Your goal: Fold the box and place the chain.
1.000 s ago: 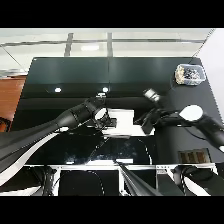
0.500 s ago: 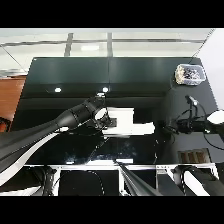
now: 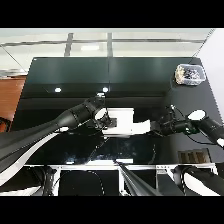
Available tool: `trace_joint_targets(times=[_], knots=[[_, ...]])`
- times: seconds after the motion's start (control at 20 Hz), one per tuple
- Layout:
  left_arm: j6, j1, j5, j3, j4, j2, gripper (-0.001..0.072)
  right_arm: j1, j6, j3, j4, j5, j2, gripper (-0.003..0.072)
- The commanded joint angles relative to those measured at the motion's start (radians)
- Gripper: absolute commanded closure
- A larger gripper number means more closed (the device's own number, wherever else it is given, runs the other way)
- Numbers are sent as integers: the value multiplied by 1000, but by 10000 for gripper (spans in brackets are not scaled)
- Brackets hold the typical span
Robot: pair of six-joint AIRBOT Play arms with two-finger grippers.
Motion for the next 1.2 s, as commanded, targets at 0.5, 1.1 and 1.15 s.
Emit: trace_joint_targets(times=[0.5,1.1,1.15], knots=[[2,0,-2,0,0,-1,683,39,-70,87,90,59,-19,7],[2,0,-2,0,0,-1,683,377,366,261,-211,-98,-19,277],[2,0,-2,0,0,-1,683,402,441,279,-277,-99,-19,277]])
